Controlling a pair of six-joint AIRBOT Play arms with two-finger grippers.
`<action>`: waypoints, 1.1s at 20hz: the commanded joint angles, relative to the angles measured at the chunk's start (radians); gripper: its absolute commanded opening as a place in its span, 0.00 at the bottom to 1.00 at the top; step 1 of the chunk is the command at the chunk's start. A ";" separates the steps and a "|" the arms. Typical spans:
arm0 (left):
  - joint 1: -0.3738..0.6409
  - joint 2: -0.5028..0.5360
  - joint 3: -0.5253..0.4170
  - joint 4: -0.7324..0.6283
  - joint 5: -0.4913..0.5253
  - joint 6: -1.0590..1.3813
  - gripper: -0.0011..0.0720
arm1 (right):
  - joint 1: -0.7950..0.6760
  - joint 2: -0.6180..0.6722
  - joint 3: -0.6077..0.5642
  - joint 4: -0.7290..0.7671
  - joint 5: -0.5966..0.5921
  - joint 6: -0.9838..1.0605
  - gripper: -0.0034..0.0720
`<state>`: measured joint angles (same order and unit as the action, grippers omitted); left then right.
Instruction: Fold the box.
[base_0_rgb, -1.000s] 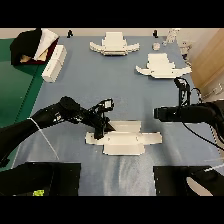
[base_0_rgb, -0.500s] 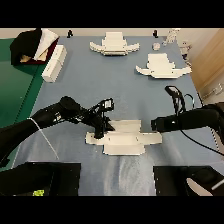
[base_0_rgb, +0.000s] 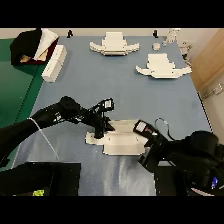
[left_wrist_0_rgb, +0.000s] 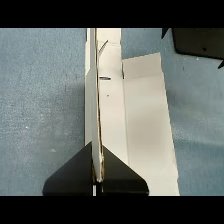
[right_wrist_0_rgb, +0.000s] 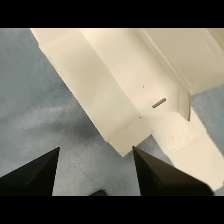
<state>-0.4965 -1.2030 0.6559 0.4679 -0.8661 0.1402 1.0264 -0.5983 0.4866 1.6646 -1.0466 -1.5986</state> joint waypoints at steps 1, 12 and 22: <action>-0.001 -0.001 0.000 0.000 0.000 0.000 0.03 | 0.141 -0.129 -0.017 -0.145 0.136 -0.052 0.99; -0.001 -0.001 0.000 0.000 0.000 0.000 0.03 | 0.141 -0.292 0.075 -0.484 0.101 0.418 0.98; -0.001 -0.001 0.000 0.000 0.000 0.000 0.03 | 0.141 -0.291 0.114 -0.491 0.017 0.483 1.00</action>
